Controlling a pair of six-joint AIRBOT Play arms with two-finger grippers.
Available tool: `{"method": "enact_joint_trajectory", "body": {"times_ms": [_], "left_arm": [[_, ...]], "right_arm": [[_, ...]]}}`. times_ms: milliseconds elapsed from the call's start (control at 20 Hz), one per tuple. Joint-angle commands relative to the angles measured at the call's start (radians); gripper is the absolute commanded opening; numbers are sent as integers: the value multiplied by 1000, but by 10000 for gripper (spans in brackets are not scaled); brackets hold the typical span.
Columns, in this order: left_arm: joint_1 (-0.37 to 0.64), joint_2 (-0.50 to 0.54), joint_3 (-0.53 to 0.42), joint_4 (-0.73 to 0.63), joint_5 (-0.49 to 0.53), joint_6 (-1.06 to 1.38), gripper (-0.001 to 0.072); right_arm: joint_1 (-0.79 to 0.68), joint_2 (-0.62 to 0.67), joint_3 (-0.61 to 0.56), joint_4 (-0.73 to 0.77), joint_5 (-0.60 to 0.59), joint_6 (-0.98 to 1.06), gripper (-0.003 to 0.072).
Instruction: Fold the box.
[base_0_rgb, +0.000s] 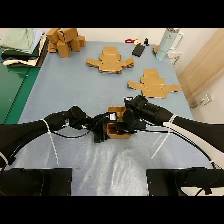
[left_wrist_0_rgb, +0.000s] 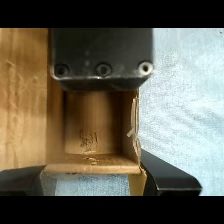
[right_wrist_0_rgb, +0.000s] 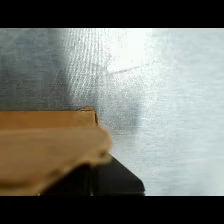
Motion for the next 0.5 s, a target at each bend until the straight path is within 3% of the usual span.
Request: {"method": "enact_joint_trajectory", "body": {"times_ms": [0, 100, 150, 200, 450], "left_arm": [[0, 0, 0, 1, 0, 2, 486], [0, 0, 0, 1, 0, 2, 486], [0, 0, 0, 1, 0, 2, 486], [0, 0, 0, 1, 0, 2, 486], [0, 0, 0, 1, 0, 2, 486]], "right_arm": [[3, -8, 3, -49, -25, 7, 3], [3, -7, 4, -48, -25, -16, 33], [3, -6, 4, -46, -26, -16, 266], [3, -2, 4, -45, -26, -16, 419], [3, 47, 26, -22, -71, -16, 419]]}}
